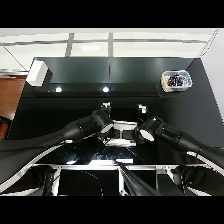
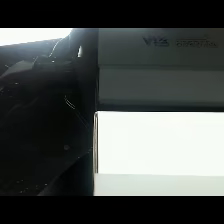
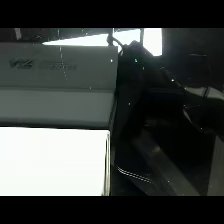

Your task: Fold the box and place the chain.

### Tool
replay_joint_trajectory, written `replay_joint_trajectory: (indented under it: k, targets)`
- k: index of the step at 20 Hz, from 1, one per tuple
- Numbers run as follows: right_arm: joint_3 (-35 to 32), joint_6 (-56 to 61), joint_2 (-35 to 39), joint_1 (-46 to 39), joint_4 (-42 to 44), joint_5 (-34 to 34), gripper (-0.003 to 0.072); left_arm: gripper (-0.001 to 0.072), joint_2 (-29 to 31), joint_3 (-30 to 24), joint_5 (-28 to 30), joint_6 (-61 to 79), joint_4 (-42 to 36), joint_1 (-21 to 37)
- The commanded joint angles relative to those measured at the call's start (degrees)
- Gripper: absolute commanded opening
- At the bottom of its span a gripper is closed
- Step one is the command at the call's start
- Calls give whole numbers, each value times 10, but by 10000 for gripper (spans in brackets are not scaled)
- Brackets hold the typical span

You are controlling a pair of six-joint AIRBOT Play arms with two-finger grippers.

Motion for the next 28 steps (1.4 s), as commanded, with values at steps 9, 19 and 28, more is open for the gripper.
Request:
replay_joint_trajectory:
  k: [9, 19, 28]
  targets:
    - [88, -178, 92, -52, -11, 179, 584, 25, 0, 0, 1, 0, 0, 0]
    - [64, -320, 257, -358, -319, 163, 584, 25, 0, 0, 2, 0, 0, 1]
    - [234, -440, -49, -516, -96, -28, 720, 25, 0, 0, 0, 0, -1, 0]
